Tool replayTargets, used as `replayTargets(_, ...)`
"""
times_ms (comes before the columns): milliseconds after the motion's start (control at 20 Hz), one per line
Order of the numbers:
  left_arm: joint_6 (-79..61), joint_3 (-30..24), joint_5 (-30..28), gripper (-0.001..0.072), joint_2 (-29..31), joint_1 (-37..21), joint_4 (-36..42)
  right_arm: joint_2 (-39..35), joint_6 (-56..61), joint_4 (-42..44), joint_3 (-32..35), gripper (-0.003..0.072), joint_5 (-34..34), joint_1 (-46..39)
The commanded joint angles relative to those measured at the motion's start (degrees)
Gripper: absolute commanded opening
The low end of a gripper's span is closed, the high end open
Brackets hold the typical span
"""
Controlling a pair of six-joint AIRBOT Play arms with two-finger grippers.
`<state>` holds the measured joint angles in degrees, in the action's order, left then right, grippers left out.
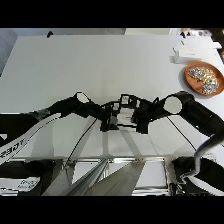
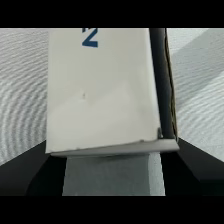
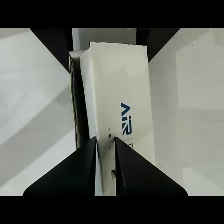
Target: Fold the box and place the chain.
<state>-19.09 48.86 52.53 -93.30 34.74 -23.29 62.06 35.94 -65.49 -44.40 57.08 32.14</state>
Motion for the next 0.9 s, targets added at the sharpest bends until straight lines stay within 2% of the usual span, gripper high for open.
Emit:
replayTargets(0,-0.1,0.0,0.0,0.0172,0.0,0.0,-0.1,0.0,0.0,-0.2,0.0,0.0044,0.8,0.0)
replayTargets(300,-0.1,0.0,0.0,0.0172,0.0,0.0,-0.1,1.4,0.0,0.0,0.1,0.0043,3.7,0.0)
replayTargets(850,-0.1,0.0,0.0,0.0172,0.0,0.0,-0.1,1.9,0.2,0.1,1.4,0.0064,2.6,2.5)
